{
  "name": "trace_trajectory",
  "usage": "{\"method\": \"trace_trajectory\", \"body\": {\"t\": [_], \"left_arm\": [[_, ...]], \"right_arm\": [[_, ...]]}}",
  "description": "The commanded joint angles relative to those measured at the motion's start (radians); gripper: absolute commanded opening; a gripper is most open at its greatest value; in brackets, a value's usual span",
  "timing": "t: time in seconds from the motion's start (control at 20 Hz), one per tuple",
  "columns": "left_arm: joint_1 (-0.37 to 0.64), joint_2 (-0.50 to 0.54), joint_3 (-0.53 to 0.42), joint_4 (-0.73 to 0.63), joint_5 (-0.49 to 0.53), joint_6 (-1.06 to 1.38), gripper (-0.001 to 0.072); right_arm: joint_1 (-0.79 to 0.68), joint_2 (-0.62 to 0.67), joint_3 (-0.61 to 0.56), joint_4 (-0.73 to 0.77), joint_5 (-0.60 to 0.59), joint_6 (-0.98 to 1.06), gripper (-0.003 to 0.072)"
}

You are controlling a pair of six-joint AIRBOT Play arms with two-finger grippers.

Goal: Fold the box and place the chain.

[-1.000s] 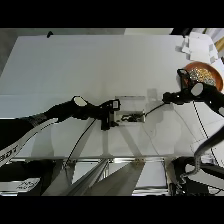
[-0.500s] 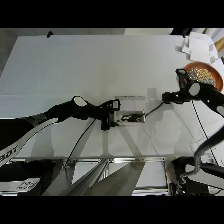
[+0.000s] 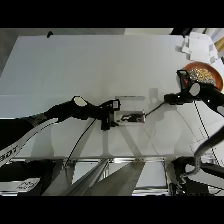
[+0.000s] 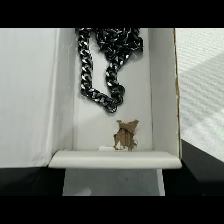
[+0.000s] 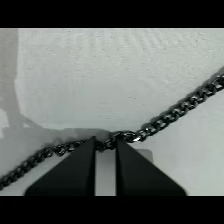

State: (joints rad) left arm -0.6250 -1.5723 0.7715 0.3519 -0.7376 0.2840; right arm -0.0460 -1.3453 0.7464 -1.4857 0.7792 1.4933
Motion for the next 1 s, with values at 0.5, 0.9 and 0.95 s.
{"method": "trace_trajectory", "body": {"t": [0.5, 0.9, 0.95], "left_arm": [[0.0, 0.0, 0.0, 0.0, 0.0, 0.0, 0.0321], [0.0, 0.0, 0.0, 0.0, 0.0, 0.0, 0.0321], [0.0, 0.0, 0.0, 0.0, 0.001, 0.0, 0.0321]], "right_arm": [[0.003, 0.162, -0.001, -0.01, 0.058, -0.105, 0.0018], [0.003, 0.298, -0.001, 0.034, 0.172, -0.195, 0.0018], [0.003, 0.306, -0.001, 0.064, 0.192, -0.219, 0.0018]]}}
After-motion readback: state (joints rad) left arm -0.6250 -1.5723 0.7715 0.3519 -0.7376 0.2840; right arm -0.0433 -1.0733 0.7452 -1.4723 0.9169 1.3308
